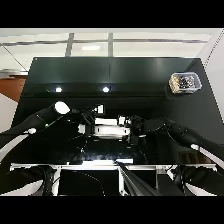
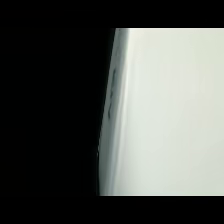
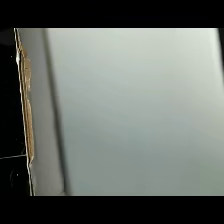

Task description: Fold the box and place the chain.

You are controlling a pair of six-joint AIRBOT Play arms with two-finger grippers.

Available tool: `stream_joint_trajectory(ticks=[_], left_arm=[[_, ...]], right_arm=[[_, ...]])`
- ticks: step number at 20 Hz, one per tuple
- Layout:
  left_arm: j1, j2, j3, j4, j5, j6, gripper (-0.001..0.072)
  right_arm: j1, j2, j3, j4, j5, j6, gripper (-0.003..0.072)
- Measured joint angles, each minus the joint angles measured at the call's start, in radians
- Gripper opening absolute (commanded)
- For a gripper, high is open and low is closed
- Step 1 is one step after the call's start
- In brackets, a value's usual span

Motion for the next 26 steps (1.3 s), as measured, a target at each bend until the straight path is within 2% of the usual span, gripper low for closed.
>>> stream_joint_trajectory(ticks=[2,3,4,5,7,9,10,13,15,17,18,19,20,23,24,26], left_arm=[[0.0,0.0,0.0,0.0,-0.001,0.0,0.0037],[0.0,0.0,0.0,0.0,-0.001,0.0,0.005],[0.0,0.001,0.0,0.0,0.0,0.0,0.0144],[0.0,0.002,0.0,-0.001,0.008,-0.005,0.0246],[0.001,0.009,0.0,-0.003,0.011,-0.011,0.0355],[0.006,0.023,0.0,0.0,0.005,-0.019,0.0577],[0.012,0.032,0.0,0.005,0.006,-0.026,0.0645],[0.039,0.084,0.0,0.024,-0.007,-0.074,0.0647],[0.068,0.132,0.0,0.077,-0.054,-0.133,0.0647],[0.098,0.185,0.0,0.15,-0.132,-0.206,0.0623],[0.111,0.21,0.0,0.188,-0.183,-0.248,0.0525],[0.122,0.235,0.0,0.226,-0.234,-0.299,0.0315],[0.13,0.254,0.0,0.253,-0.283,-0.351,0.0024],[0.14,0.287,-0.003,0.272,-0.448,-0.486,0.0031],[0.137,0.293,-0.008,0.252,-0.48,-0.509,0.0031],[0.118,0.299,-0.02,0.17,-0.477,-0.542,0.0032]], right_arm=[[0.0,-0.005,0.001,-0.006,0.0,0.001,0.0602],[0.0,-0.006,0.001,-0.008,0.0,0.001,0.0565],[0.0,-0.008,0.001,-0.01,0.0,0.001,0.0488],[0.0,-0.009,0.001,-0.014,0.0,0.0,0.0471],[0.0,-0.01,0.001,-0.019,-0.003,-0.001,0.0471],[0.0,-0.01,0.001,-0.024,-0.006,-0.001,0.0471],[0.0,-0.01,0.001,-0.027,-0.011,-0.002,0.0471],[0.0,-0.009,0.001,-0.037,-0.018,-0.002,0.0471],[0.0,-0.007,0.001,-0.052,-0.026,0.0,0.047],[0.0,-0.005,0.002,-0.064,-0.03,0.001,0.047],[0.0,-0.004,0.004,-0.07,-0.032,0.001,0.0471],[0.0,-0.003,0.005,-0.074,-0.033,0.001,0.0471],[0.0,-0.003,0.006,-0.077,-0.033,0.001,0.0471],[0.0,-0.003,0.009,-0.082,-0.033,0.0,0.0471],[0.0,-0.003,0.01,-0.083,-0.033,0.0,0.047],[0.0,-0.002,0.01,-0.084,-0.033,0.0,0.0471]])
